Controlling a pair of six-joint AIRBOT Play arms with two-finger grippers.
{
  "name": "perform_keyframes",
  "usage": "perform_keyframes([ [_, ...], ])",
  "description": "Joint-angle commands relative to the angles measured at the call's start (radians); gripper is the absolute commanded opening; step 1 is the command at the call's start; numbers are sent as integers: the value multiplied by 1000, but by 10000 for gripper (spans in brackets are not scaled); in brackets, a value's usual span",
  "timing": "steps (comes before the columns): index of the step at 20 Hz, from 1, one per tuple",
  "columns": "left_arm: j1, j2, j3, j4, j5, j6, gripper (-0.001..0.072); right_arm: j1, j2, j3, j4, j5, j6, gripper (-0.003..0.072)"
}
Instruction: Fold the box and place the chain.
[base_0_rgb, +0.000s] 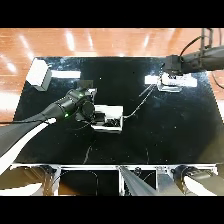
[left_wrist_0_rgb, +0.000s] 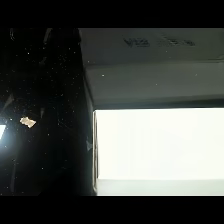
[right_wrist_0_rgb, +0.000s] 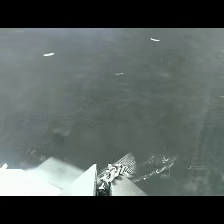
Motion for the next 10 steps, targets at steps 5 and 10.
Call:
perform_keyframes([
  [5, 0, 0, 0, -3, -4, 0, 20, 232, 134, 0, 93, 121, -14, 36],
  [10, 0, 0, 0, -3, -3, 0, 19, 367, 134, 4, 170, -16, -14, 36],
])
